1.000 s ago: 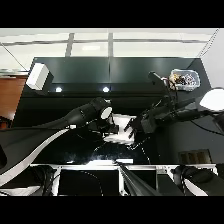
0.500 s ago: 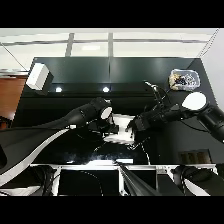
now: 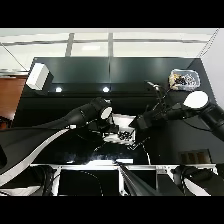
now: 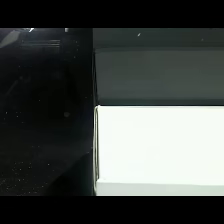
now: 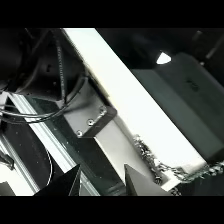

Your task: Fold the box and place the chain.

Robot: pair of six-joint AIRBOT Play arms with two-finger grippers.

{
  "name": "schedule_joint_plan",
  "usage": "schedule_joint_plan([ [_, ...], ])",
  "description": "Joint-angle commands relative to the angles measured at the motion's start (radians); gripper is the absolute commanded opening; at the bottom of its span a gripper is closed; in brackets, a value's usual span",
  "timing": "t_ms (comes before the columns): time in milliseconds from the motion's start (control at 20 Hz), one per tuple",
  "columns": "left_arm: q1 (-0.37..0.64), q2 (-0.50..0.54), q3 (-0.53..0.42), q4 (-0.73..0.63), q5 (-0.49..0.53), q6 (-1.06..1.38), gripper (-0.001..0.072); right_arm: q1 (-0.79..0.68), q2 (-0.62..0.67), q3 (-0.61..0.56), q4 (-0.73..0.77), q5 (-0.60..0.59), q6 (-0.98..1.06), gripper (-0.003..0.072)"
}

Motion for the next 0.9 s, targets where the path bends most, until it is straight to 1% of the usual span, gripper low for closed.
schedule_joint_plan([
  [0, 0.001, 0.001, 0.000, 0.000, 0.000, 0.001, 0.0032, -0.151, 0.039, 0.012, -0.051, 0.113, 0.003, 0.0340],
  [100, 0.001, 0.001, 0.000, 0.000, 0.002, 0.001, 0.0032, -0.279, 0.080, 0.011, -0.158, 0.114, 0.003, 0.0340],
  [150, 0.001, 0.001, 0.000, 0.000, 0.003, 0.001, 0.0032, -0.341, 0.087, 0.011, -0.221, 0.091, 0.003, 0.0340],
  [200, 0.001, 0.001, 0.000, 0.000, 0.004, 0.001, 0.0032, -0.389, 0.086, 0.008, -0.280, 0.039, 0.003, 0.0339],
  [250, 0.001, 0.001, 0.000, 0.000, 0.004, 0.001, 0.0032, -0.428, 0.086, -0.006, -0.333, -0.057, 0.008, 0.0339],
  [300, 0.001, 0.001, 0.000, 0.000, 0.004, 0.001, 0.0032, -0.454, 0.085, -0.024, -0.368, -0.180, 0.029, 0.0338],
  [350, 0.001, 0.001, 0.000, 0.000, 0.003, 0.001, 0.0032, -0.473, 0.084, -0.050, -0.386, -0.329, 0.087, 0.0338],
  [400, 0.001, 0.001, 0.000, 0.000, 0.003, 0.001, 0.0032, -0.484, 0.080, -0.074, -0.388, -0.490, 0.178, 0.0337],
  [450, 0.001, 0.001, 0.000, 0.000, 0.003, 0.001, 0.0032, -0.485, 0.067, -0.088, -0.389, -0.621, 0.286, 0.0339],
  [500, 0.001, 0.001, 0.000, 0.000, 0.003, 0.001, 0.0032, -0.484, 0.035, -0.088, -0.391, -0.708, 0.386, 0.0354],
  [550, 0.001, 0.001, 0.000, 0.000, 0.003, 0.001, 0.0032, -0.484, -0.015, -0.076, -0.391, -0.734, 0.424, 0.0622],
  [600, 0.001, 0.001, 0.000, 0.000, 0.003, 0.001, 0.0031, -0.483, -0.081, -0.045, -0.392, -0.708, 0.423, 0.0720],
  [700, 0.001, 0.001, 0.000, 0.000, -0.002, 0.001, 0.0031, -0.480, -0.213, 0.054, -0.386, -0.647, 0.441, 0.0720],
  [850, 0.001, 0.001, 0.000, -0.005, -0.004, 0.001, 0.0032, -0.463, -0.375, 0.196, -0.383, -0.595, 0.468, 0.0720],
])
